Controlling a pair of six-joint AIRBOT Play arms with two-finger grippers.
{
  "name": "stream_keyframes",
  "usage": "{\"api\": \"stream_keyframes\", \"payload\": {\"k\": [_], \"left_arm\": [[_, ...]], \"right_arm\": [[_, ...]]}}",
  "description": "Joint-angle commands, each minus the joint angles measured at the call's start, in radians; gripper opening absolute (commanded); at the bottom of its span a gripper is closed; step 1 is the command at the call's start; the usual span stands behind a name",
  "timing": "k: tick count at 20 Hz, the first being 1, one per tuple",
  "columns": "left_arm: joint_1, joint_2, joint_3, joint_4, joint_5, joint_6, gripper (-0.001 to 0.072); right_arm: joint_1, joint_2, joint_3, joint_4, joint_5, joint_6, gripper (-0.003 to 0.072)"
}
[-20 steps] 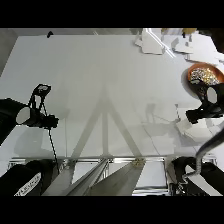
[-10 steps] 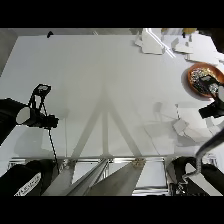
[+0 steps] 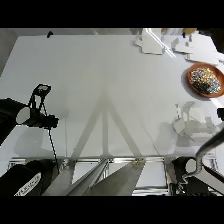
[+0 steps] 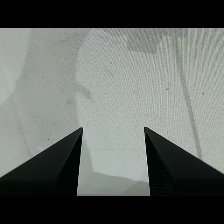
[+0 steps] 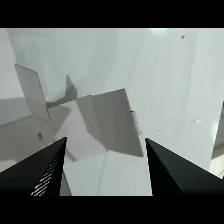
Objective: Fold the box and place the chain.
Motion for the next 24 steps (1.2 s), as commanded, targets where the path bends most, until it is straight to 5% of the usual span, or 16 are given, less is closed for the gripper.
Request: {"api": "stream_keyframes", "payload": {"k": [1,7,15,20,24], "left_arm": [[0.001,0.000,0.000,0.000,0.000,0.000,0.0432],[0.001,0.000,0.000,0.000,0.000,0.000,0.0432],[0.000,0.000,0.000,0.000,0.000,0.000,0.0432],[0.001,0.000,0.000,0.000,0.000,0.000,0.0432],[0.001,0.000,0.000,0.000,0.000,0.000,0.0432]], "right_arm": [[-0.056,-0.095,0.077,0.004,0.041,-0.040,0.0540],[-0.101,-0.231,0.081,0.010,0.085,-0.063,0.0509],[-0.018,-0.192,0.081,0.058,0.190,-0.090,0.0030],[0.113,-0.065,0.079,0.279,0.296,-0.108,0.0016],[0.298,0.162,-0.033,0.575,0.161,-0.139,0.0016]]}}
